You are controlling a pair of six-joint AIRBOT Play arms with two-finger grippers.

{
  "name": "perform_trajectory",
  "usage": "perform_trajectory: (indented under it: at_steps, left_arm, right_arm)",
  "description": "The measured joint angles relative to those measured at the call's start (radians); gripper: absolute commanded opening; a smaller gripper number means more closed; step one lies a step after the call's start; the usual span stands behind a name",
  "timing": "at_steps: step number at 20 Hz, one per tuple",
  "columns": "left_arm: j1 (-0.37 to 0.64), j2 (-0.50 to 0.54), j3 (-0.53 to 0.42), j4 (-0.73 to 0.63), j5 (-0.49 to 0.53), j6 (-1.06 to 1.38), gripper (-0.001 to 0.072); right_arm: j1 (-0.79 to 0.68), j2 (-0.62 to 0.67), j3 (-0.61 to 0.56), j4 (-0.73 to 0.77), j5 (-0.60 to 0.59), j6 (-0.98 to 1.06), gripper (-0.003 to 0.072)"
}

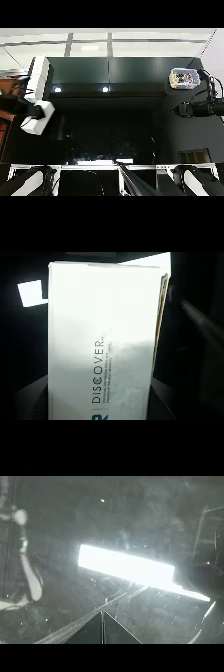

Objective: Fold the box and place the chain.

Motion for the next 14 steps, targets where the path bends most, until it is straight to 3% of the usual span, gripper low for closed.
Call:
perform_trajectory:
  at_steps: [2, 5, 14]
  left_arm:
    - [0.148, 0.009, -0.011, -0.019, 0.039, 0.043, 0.0229]
    - [0.264, 0.006, -0.003, -0.039, 0.097, 0.135, 0.0229]
    - [0.318, -0.131, 0.002, -0.14, 0.208, 0.285, 0.023]
  right_arm:
    - [0.0, 0.0, 0.0, 0.0, -0.011, 0.0, 0.0015]
    - [0.0, 0.0, 0.0, 0.0, -0.029, 0.002, 0.0015]
    - [0.0, 0.0, 0.0, 0.0, -0.064, 0.023, 0.0015]
